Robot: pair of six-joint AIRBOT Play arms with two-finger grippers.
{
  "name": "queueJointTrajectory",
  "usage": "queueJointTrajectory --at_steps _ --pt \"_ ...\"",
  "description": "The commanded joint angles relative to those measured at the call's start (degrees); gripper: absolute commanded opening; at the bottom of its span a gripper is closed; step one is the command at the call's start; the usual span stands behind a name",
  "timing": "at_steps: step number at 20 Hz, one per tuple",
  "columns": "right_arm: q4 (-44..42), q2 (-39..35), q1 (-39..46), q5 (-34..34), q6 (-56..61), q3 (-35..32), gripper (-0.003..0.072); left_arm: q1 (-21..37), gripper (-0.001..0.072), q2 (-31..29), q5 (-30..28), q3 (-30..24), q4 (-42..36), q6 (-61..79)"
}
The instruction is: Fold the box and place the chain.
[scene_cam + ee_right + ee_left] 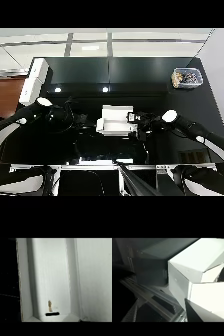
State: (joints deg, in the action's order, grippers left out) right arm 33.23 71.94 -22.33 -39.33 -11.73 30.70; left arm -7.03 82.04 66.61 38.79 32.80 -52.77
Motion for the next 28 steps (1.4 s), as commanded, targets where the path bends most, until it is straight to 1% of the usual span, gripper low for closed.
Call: queueJointTrajectory --at_steps 1,3,6,8,11,12,13,15,20,22,25,27,28 --pt "-0.02 0.02 0.00 0.00 0.00 0.00 0.0128 0.04 0.0699 -0.04 3.39 1.49 -0.81 0.11" --pt "-0.02 0.02 0.00 0.00 0.00 0.00 0.0128 0.02 0.0699 -0.04 3.93 2.32 -1.05 0.09" --pt "-0.02 0.02 0.00 0.00 0.02 0.00 0.0128 -0.66 0.0697 -0.04 4.63 2.86 -4.24 0.09" --pt "-0.02 0.02 0.00 0.00 0.02 0.00 0.0128 -2.60 0.0679 -0.04 3.96 2.99 -5.22 0.02" --pt "-0.02 0.02 0.00 0.02 0.02 0.00 0.0128 -6.54 0.0651 -0.04 1.92 4.55 -4.17 -3.21" --pt "-0.02 0.02 0.00 0.04 0.02 0.00 0.0127 -7.63 0.0539 -0.04 1.60 5.68 -3.13 -4.94" --pt "-0.02 0.02 0.00 0.04 0.04 0.00 0.0128 -8.33 0.0489 -0.04 1.60 7.02 -0.98 -7.82" --pt "-0.02 0.02 0.00 0.15 0.13 0.00 0.0128 -8.94 0.0489 -0.04 1.66 9.35 3.10 -13.73" --pt "-0.04 0.02 0.00 0.22 0.17 0.00 0.0128 -10.60 0.0489 -0.04 2.45 12.24 3.23 -16.90" --pt "-0.04 0.02 0.00 0.22 0.20 0.00 0.0128 -11.87 0.0489 -0.07 1.11 12.31 4.13 -19.71" --pt "-0.11 0.02 0.00 0.61 0.48 0.00 0.0128 -14.14 0.0489 -0.07 -1.60 12.31 4.76 -20.31" --pt "-0.22 0.02 0.00 0.96 0.76 0.00 0.0128 -14.75 0.0489 -0.07 -4.63 12.31 7.52 -24.02" --pt "-0.22 0.02 0.00 0.98 0.79 0.00 0.0128 -15.08 0.0489 -0.07 -5.14 12.31 8.68 -25.09"
